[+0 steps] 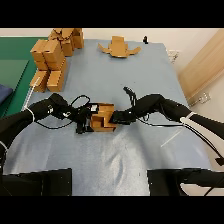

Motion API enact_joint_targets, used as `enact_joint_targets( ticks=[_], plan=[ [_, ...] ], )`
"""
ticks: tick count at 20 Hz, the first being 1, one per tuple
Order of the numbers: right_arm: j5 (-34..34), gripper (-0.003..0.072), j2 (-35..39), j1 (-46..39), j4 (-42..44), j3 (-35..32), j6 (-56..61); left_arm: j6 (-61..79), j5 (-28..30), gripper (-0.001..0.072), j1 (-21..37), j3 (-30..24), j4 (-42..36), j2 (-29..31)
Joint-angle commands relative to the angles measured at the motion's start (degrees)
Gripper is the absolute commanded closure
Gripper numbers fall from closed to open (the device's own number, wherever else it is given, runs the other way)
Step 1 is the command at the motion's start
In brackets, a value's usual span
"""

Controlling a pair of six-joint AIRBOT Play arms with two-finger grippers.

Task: Fold the box.

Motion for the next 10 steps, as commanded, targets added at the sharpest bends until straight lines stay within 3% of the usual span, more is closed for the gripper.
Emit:
enact_joint_targets(
  ticks=[1, 10],
  plan=[
    [-0.4, 0.0224, -1.1, 3.7, -11.8, 3.9, 14.4, 0.0, 0.0, 0.0566, 0.0, 0.0, 0.0, 0.0],
    [-1.2, 0.0228, -5.5, 10.2, -23.6, 9.1, 33.9, 0.0, 0.0, 0.0566, 0.0, 0.0, 0.0, 0.0]
  ],
)
